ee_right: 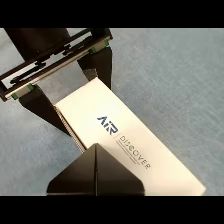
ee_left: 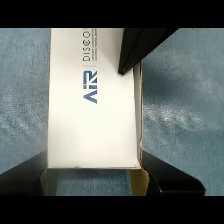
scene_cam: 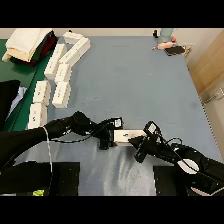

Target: Fold the box.

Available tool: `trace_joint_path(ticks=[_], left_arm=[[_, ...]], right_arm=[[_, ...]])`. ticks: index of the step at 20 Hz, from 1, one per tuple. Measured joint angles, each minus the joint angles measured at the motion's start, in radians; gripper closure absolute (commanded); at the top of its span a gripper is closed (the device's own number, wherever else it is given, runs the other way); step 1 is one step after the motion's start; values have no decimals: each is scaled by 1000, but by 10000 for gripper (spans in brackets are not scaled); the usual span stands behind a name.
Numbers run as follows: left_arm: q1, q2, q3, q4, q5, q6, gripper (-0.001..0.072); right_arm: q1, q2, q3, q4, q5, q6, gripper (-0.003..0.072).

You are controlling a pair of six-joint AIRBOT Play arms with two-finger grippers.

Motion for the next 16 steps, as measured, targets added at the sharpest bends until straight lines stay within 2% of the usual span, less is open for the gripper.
trace_joint_path(ticks=[11,14,16], left_arm=[[0,0,0,2,2,0,181],[0,0,0,2,3,1,181],[0,0,0,2,3,2,181]], right_arm=[[-24,50,32,3,-90,0,682],[-87,48,61,-14,-80,0,682],[-159,31,101,-55,-16,0,682]])
